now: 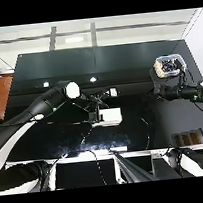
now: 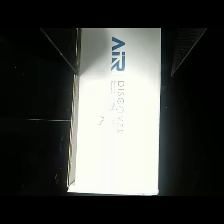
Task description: Fold the box and place the chain.
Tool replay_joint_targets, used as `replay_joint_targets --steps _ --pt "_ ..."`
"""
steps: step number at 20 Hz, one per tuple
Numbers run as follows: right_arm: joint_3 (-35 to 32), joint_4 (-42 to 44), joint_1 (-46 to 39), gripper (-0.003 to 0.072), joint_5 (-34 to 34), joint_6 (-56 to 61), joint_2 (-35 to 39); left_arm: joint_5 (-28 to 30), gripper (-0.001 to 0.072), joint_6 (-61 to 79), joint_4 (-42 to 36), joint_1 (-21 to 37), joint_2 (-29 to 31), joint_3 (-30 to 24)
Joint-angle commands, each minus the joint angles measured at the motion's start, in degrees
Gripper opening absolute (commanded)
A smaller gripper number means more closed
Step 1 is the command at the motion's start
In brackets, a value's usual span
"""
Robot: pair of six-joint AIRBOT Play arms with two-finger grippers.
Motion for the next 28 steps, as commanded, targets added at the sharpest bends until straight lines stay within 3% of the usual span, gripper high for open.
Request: replay_joint_targets --steps 1,13,18,28 --pt "0.0 0.0 0.0 0.0021 0.0 0.0 0.0 0.2 0.0720 -0.1 -0.2 -0.7 -0.1 0.0" --pt "0.0 0.0 0.0 0.0021 0.0 0.0 0.0 0.3 0.0720 -0.1 0.3 -3.2 -2.3 0.0" --pt "0.0 0.0 0.0 0.0021 0.0 0.0 0.0 0.4 0.0720 -4.3 5.1 -4.0 -3.9 -0.5" --pt "0.0 0.1 0.0 0.0021 0.0 0.0 0.0 3.3 0.0719 -6.3 4.3 -4.9 -5.2 -1.1"
